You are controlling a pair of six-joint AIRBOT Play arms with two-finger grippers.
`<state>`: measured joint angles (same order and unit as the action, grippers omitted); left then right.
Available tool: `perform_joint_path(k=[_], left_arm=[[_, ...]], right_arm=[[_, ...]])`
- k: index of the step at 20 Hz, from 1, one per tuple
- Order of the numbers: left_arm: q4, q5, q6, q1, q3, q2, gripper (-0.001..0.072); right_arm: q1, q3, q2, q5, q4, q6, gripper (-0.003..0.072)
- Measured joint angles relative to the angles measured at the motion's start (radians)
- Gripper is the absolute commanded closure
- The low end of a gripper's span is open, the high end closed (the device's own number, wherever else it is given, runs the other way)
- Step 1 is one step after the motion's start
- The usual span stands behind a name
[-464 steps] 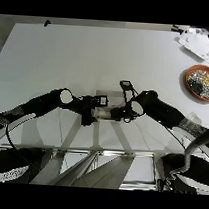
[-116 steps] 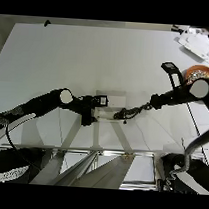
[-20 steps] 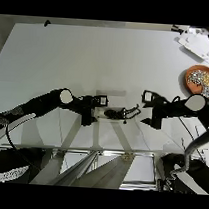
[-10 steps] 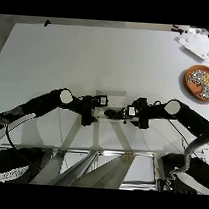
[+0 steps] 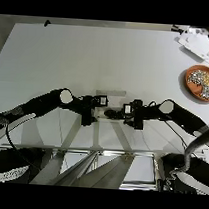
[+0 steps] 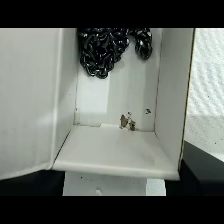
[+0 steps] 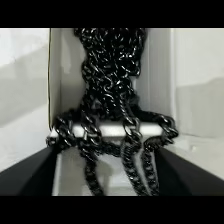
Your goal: Fold the box and place the chain.
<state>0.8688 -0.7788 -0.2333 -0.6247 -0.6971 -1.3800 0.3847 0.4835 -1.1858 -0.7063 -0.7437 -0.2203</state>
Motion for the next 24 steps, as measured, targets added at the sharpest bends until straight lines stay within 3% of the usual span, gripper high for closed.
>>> perform_joint_path(k=[2,6,8,10,17,24], left_arm=[[0.000,0.000,0.000,0.000,0.000,0.000,0.0298],[0.000,0.000,0.000,0.000,0.000,0.000,0.0298],[0.000,0.000,0.000,0.000,0.000,0.000,0.0298],[0.000,0.000,0.000,0.000,0.000,0.000,0.0298],[0.000,0.000,0.000,0.000,0.000,0.000,0.0298],[0.000,0.000,0.000,0.000,0.000,0.000,0.0298]], right_arm=[[0.001,0.000,-0.008,-0.003,0.008,0.015,0.0189],[0.001,0.000,-0.015,-0.010,0.011,0.065,0.0541],[0.001,0.000,-0.016,-0.011,0.011,0.077,0.0637],[0.001,0.000,-0.016,-0.012,0.011,0.084,0.0672],[0.001,0.000,0.026,-0.008,0.006,0.115,0.0676],[0.001,-0.001,0.183,0.017,-0.071,0.225,0.0677]])
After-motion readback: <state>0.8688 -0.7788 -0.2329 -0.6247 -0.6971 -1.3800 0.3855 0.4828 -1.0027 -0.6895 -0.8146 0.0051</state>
